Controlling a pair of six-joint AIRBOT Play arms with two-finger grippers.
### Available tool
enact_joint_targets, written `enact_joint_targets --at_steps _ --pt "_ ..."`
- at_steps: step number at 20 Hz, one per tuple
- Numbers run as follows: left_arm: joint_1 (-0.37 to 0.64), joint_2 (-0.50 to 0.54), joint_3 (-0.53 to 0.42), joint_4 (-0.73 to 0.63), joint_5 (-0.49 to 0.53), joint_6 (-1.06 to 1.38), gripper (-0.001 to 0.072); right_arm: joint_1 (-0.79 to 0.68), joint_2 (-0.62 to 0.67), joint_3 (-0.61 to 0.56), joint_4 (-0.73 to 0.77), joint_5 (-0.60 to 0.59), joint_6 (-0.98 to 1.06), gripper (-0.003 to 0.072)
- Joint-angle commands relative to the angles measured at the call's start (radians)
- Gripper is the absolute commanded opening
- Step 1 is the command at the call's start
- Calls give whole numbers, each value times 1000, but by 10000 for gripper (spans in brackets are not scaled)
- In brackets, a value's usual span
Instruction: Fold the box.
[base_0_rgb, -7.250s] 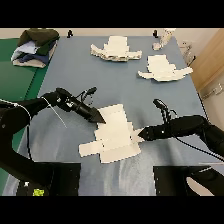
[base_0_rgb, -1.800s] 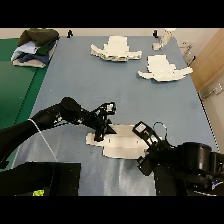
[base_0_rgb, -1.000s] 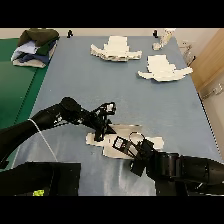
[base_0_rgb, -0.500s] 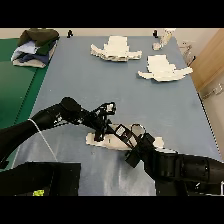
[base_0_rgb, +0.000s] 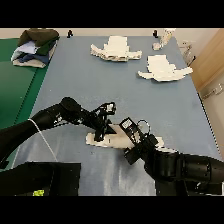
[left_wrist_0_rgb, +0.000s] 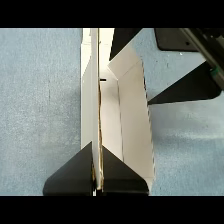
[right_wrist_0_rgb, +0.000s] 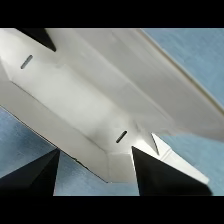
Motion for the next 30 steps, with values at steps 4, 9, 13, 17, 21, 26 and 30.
enact_joint_targets --at_steps 4,9,13,17,21,26,30 --pt "1 0 1 0 0 0 13 -40 27 1 -6 -87 -291 719" --pt "1 0 1 0 1 0 13 -183 140 -25 57 -55 -618 719" --pt "1 0 1 0 0 0 13 -407 204 -77 321 89 -1046 719" --pt "1 0 1 0 0 0 13 -596 215 -87 612 75 -1394 719" --pt "1 1 1 0 0 0 13 -591 302 -86 776 -73 -1403 719" --pt "1 1 1 0 0 0 13 -343 303 -101 731 32 -1151 716" --pt "1 1 1 0 0 0 13 -67 172 -143 352 166 -766 716"
